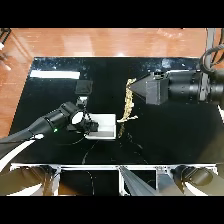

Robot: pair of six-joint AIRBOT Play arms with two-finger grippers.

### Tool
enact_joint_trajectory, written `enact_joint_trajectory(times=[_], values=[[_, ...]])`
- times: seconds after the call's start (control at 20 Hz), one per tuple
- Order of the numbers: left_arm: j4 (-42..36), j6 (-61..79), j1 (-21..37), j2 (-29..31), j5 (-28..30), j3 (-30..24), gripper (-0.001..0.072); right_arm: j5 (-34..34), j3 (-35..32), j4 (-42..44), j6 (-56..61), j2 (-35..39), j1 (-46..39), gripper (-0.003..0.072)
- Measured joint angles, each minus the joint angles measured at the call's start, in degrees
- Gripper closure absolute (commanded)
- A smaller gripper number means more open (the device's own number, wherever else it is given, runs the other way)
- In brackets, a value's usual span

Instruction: Fold the box and place the chain.

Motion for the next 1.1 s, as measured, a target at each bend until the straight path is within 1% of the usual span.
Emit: enact_joint_trajectory(times=[0.2,0.45,0.7,1.1], values=[[0.1,0.0,0.0,0.0,0.0,0.0,0.0687,3.9,0.0,3.7,-0.3,-0.9,3.3,0.0667],[0.1,0.0,0.0,0.0,0.0,0.0,0.0687,8.7,0.0,6.4,-1.5,-4.3,7.6,0.0666],[0.1,0.0,0.0,0.0,0.0,0.0,0.0687,12.9,0.0,7.3,-2.2,-6.0,8.8,0.0667],[0.1,0.0,0.0,0.0,0.0,0.0,0.0687,16.5,0.0,9.3,-3.0,-6.4,9.1,0.0666]])
